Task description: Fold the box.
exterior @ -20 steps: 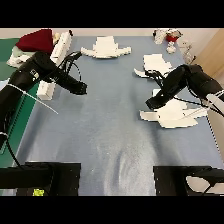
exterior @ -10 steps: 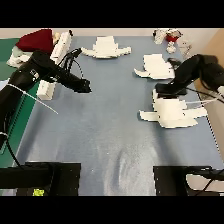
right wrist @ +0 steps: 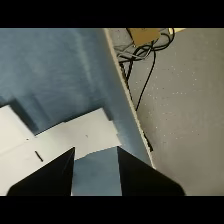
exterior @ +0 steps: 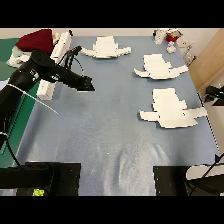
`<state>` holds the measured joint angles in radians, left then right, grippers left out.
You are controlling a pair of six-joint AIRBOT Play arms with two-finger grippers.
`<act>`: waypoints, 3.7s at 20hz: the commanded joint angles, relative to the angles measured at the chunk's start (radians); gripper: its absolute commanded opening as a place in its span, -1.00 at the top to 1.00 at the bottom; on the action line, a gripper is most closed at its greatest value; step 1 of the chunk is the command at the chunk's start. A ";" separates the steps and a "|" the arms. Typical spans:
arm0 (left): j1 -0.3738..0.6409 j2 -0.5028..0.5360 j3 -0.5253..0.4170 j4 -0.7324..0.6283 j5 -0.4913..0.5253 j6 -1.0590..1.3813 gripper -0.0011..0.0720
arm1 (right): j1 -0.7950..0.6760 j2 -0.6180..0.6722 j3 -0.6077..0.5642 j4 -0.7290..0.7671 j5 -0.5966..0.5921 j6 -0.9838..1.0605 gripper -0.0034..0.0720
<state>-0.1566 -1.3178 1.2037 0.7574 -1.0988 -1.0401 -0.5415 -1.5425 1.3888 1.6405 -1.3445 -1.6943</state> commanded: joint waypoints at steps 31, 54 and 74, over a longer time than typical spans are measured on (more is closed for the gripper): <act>0.003 0.235 -0.238 0.014 -0.114 -0.031 0.94 | 0.323 0.314 -0.524 0.626 -0.012 -0.180 0.91; 0.000 0.330 -0.329 0.024 -0.027 -0.034 0.94 | 0.592 0.304 -0.652 0.652 0.309 -0.111 0.90; 0.000 0.330 -0.329 0.024 -0.027 -0.034 0.94 | 0.799 0.748 -1.061 0.650 0.533 -0.218 0.90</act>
<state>-0.1558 -0.9886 0.8753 0.7815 -1.1259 -1.0740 0.2493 -0.8207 0.3481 2.2883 -0.8562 -1.9190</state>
